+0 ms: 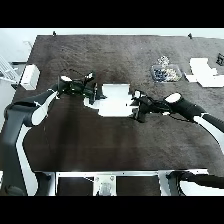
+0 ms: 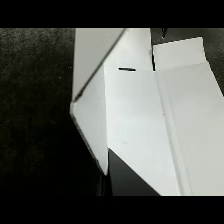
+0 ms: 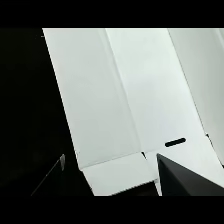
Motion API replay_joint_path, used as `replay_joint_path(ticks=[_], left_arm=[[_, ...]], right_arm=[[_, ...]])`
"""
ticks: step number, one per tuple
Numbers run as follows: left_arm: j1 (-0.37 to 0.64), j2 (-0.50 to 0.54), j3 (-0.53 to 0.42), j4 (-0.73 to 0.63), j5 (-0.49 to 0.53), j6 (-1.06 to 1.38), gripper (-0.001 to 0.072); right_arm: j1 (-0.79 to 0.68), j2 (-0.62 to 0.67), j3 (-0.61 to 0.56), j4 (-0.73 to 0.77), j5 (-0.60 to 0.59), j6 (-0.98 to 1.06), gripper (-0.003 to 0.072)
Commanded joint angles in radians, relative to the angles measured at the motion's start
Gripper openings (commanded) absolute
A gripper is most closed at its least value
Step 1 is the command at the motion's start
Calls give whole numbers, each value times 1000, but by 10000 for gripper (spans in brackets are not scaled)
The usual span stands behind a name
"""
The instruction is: Fold the box and place the chain.
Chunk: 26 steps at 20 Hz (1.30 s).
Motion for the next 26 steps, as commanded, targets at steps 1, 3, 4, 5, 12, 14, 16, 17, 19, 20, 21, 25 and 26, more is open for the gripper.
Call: replay_joint_path(ticks=[1, 3, 4, 5, 12, 14, 16, 17, 19, 20, 21, 25, 26], left_arm=[[0, 1, 1, -3, -1, 0, 23], [0, 1, 1, -3, 0, 0, 23], [0, 1, 1, -3, 0, 0, 23], [0, 1, 1, -3, 0, 0, 23], [0, 1, 1, -2, 0, 0, 23], [0, 1, 1, -2, 0, 0, 23], [0, 1, 1, -2, 0, 0, 23], [0, 1, 1, -2, 0, 0, 23], [0, 1, 1, -2, 0, 0, 23], [0, 1, 1, -2, 0, 0, 23], [0, 1, 1, -2, 0, 0, 23], [0, 1, 1, -2, 1, 0, 23], [0, 1, 1, -2, 1, 0, 23]], right_arm=[[33, -17, -3, -31, -34, -43, 692], [51, -41, -8, -33, -64, -60, 692], [59, -51, -8, -33, -77, -67, 692], [66, -60, -8, -32, -97, -76, 692], [88, -66, -5, 28, -254, -77, 692], [88, -47, -5, 37, -254, -71, 691], [88, -23, -5, 39, -257, -70, 691], [87, -18, -4, 39, -265, -70, 691], [75, -18, -4, 43, -272, -70, 691], [68, -18, -4, 50, -272, -70, 691], [61, -18, -4, 51, -272, -70, 691], [45, -18, 6, 59, -271, -79, 691], [45, -19, 13, 59, -271, -84, 691]])
